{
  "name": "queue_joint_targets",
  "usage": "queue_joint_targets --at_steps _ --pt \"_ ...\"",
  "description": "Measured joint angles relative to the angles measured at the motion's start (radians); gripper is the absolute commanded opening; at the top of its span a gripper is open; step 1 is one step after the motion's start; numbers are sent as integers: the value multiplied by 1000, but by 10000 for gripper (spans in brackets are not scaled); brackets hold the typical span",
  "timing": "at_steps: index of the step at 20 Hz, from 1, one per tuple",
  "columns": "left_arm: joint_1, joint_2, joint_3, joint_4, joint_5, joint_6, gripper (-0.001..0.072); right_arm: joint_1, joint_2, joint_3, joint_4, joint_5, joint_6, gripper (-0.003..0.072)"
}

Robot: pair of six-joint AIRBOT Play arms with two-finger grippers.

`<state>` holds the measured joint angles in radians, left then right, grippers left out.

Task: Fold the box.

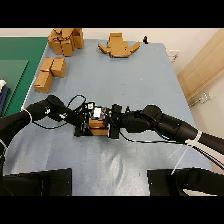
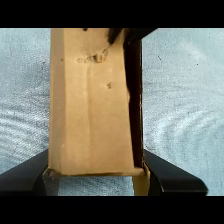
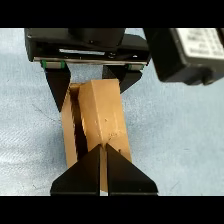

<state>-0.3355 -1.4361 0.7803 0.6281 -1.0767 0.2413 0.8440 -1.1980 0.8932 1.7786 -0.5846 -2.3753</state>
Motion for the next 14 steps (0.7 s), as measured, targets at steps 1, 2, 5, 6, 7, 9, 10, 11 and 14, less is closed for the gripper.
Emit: queue_joint_targets --at_steps 1,2,5,6,7,9,10,11,14 --pt "0 0 0 0 0 0 249 0 0 0 0 -2 0 58" --pt "0 0 0 0 0 0 249 0 1 0 0 -5 0 58" --pt "0 0 0 0 0 0 250 0 -1 0 -1 -16 0 58" --pt "0 0 0 0 0 1 249 0 -3 0 0 -30 0 58" --pt "0 0 0 0 0 1 249 0 -6 0 5 -34 0 57" --pt "0 0 0 0 0 1 249 0 -13 0 29 -63 0 27" --pt "0 0 0 0 0 2 249 0 -16 0 39 -78 0 25" --pt "0 0 0 0 0 2 250 -1 -18 0 48 -90 0 25" --pt "-2 0 0 1 -2 3 249 -1 -20 0 73 -122 0 24"
